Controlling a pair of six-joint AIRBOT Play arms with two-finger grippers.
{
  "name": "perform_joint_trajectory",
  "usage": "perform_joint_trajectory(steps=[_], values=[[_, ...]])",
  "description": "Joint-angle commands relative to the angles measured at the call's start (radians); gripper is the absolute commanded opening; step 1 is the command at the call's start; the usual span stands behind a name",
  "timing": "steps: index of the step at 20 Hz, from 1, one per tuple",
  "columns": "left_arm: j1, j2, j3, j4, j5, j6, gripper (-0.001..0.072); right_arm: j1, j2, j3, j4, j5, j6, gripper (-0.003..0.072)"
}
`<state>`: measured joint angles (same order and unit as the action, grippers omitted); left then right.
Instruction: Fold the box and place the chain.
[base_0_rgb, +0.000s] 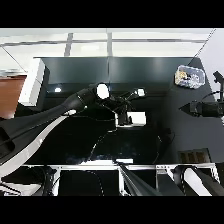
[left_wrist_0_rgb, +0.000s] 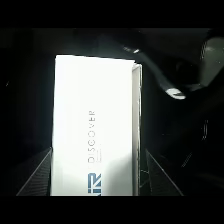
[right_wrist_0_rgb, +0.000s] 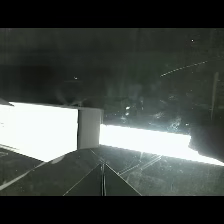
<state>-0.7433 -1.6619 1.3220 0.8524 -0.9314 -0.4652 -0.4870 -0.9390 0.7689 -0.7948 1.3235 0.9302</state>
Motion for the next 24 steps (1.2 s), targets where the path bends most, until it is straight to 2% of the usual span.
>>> perform_joint_trajectory(steps=[1, 15, 24], values=[[-0.013, -0.001, 0.001, 0.015, 0.011, 0.013, 0.0707, 0.0, 0.0, -0.001, 0.0, 0.0, 0.001, 0.002], [-0.051, -0.031, 0.001, 0.067, 0.019, 0.012, 0.0708, 0.0, 0.0, -0.001, 0.0, 0.004, 0.001, 0.002], [-0.153, -0.085, 0.008, 0.059, 0.157, 0.012, 0.0707, 0.0, 0.0, -0.001, 0.0, 0.009, 0.001, 0.002]])
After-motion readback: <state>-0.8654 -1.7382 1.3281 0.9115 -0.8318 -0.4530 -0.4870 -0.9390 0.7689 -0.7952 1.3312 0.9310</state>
